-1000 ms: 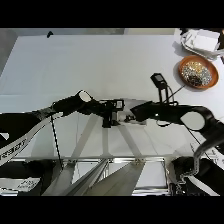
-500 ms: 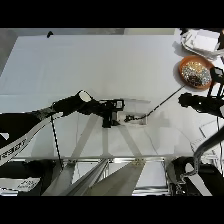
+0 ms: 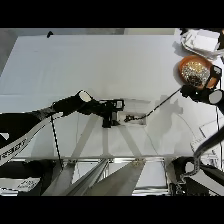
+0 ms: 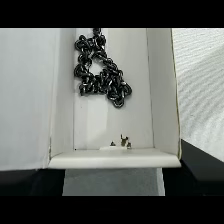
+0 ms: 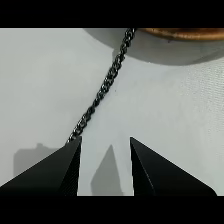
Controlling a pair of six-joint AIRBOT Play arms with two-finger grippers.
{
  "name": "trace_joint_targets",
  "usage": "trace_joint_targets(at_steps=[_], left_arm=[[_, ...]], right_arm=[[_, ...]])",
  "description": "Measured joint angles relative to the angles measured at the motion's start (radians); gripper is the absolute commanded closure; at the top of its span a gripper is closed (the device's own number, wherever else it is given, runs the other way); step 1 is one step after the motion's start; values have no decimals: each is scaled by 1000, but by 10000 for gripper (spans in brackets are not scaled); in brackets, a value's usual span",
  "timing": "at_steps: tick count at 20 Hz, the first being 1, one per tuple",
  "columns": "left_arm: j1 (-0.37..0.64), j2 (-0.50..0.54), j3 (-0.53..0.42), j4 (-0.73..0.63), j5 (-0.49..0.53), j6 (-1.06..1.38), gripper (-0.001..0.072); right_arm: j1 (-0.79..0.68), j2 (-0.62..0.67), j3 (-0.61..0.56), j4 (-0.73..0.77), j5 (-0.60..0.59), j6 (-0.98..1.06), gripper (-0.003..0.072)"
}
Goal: Fold the box and place the chain.
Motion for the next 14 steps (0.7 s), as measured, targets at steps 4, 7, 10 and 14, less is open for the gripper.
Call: trace_joint_targets(at_steps=[4,7,10,14], left_arm=[[0,0,0,0,0,0,438],[0,0,0,0,0,0,438],[0,0,0,0,0,0,438],[0,0,0,0,0,0,438]], right_arm=[[-3,-150,105,-4,-36,9,370],[-7,-233,165,-6,-47,18,371],[-19,-287,190,-8,-45,32,467],[-26,-314,201,-15,-61,35,591]])
